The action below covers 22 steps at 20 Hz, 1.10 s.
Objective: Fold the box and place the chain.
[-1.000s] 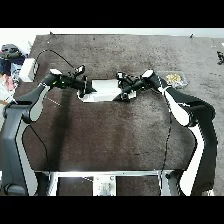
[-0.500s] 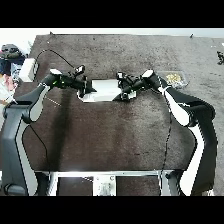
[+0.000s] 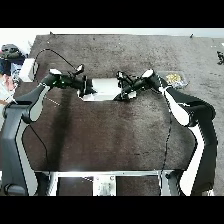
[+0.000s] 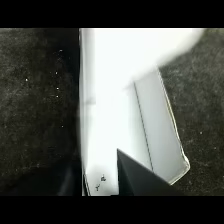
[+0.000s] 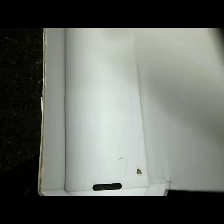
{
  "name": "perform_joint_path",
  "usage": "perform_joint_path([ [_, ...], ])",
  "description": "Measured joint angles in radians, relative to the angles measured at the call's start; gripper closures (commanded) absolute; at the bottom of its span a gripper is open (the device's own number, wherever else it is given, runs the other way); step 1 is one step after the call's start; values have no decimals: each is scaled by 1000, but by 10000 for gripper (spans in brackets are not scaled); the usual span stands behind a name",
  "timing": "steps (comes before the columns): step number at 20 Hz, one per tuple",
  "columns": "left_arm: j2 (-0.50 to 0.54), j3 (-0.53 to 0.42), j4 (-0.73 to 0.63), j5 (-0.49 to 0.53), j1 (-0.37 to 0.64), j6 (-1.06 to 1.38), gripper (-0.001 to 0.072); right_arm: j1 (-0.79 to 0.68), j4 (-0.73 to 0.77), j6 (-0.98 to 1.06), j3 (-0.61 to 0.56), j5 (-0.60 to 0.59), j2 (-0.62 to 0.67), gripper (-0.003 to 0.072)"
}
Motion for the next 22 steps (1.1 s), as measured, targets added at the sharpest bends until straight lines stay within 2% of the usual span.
perform_joint_path([
  [5, 4, 0, -44, -26, 50, -18, 436, 0, 0, -4, 0, 2, 0, 179],
  [11, 23, 0, -209, -181, 137, -37, 442, 0, 0, -4, 0, 3, 0, 179],
  [12, 26, 0, -223, -206, 140, -47, 607, 0, 0, -4, 0, 4, 0, 179],
  [13, 31, 0, -233, -227, 141, -57, 696, 0, -1, -4, 0, 4, 0, 179],
  [18, 61, 0, -232, -288, 123, -76, 699, 0, -1, -5, 0, 8, 0, 179],
  [22, 100, 0, -119, -287, 84, -84, 701, 0, -1, -5, 0, 8, 0, 179],
])
